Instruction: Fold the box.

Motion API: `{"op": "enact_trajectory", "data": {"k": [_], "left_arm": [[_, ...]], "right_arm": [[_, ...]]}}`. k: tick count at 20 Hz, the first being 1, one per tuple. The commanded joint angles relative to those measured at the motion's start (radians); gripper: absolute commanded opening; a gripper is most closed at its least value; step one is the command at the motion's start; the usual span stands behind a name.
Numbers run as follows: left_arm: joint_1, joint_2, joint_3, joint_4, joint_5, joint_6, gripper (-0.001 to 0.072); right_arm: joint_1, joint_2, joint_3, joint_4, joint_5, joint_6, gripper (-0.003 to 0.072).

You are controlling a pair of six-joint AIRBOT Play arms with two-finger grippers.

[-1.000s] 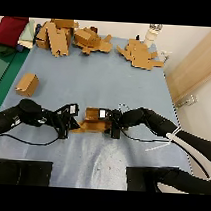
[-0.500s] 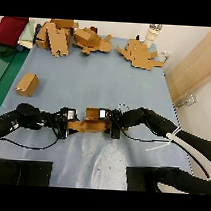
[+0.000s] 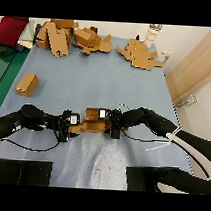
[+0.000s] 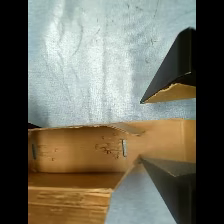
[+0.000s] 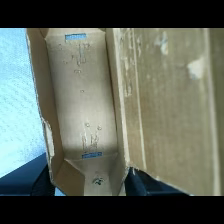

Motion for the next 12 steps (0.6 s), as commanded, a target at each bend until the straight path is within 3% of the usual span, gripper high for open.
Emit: {"op": "enact_trajectory", "data": {"k": [1,6,7,8,12], "left_arm": [[-0.042,-0.023,0.018,-0.014,0.034,-0.005,0.0505],[-0.043,-0.065,0.039,-0.014,0.078,-0.004,0.0501],[-0.043,-0.072,0.045,-0.014,0.074,-0.004,0.0343],[-0.045,-0.077,0.05,-0.014,0.077,-0.003,0.0245],[-0.061,-0.081,0.066,-0.025,0.086,-0.002,0.023]], "right_arm": [[0.0,0.0,0.0,0.0,0.0,0.0,0.0521],[0.0,0.0,0.0,0.0,0.0,0.0,0.0521],[0.0,0.0,0.0,0.0,0.0,0.0,0.0521],[0.0,0.0,0.0,0.0,0.0,0.0,0.0521],[0.0,0.0,0.0,0.0,0.0,0.0,0.0521]]}}
